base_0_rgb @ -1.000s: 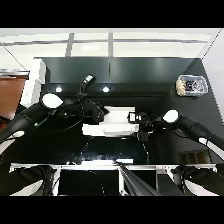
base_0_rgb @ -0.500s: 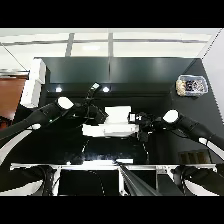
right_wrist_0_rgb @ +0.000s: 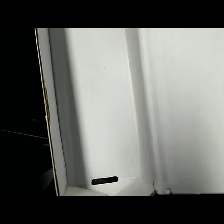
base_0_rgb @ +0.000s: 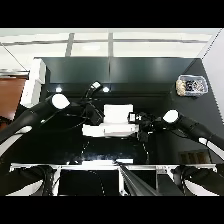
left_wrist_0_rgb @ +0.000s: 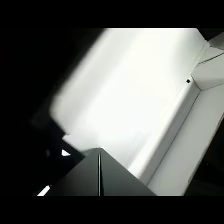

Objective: Fold the box and place the chain.

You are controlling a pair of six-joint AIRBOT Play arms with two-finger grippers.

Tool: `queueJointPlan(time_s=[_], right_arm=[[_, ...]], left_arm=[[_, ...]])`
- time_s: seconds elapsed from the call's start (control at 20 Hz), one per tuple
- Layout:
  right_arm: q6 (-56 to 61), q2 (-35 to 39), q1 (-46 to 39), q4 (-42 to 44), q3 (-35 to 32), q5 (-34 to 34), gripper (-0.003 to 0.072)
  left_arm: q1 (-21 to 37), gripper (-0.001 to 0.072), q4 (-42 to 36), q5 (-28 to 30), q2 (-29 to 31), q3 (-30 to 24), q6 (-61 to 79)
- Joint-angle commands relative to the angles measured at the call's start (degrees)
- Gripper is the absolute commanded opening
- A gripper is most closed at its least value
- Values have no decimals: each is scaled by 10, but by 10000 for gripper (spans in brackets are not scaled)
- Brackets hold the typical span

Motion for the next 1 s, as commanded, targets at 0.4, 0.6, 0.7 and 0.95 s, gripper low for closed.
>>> queueJointPlan(time_s=[0.4,0.6,0.7,0.95], right_arm=[[0,0,0,0,0,2,403],[0,0,0,0,0,2,404],[0,0,0,0,0,1,404],[0,0,0,0,0,2,404]], left_arm=[[13,706,94,11,125,-123,328],[12,683,92,0,89,-121,396],[4,682,38,-2,60,-120,426],[-44,567,-21,23,34,-109,435]])
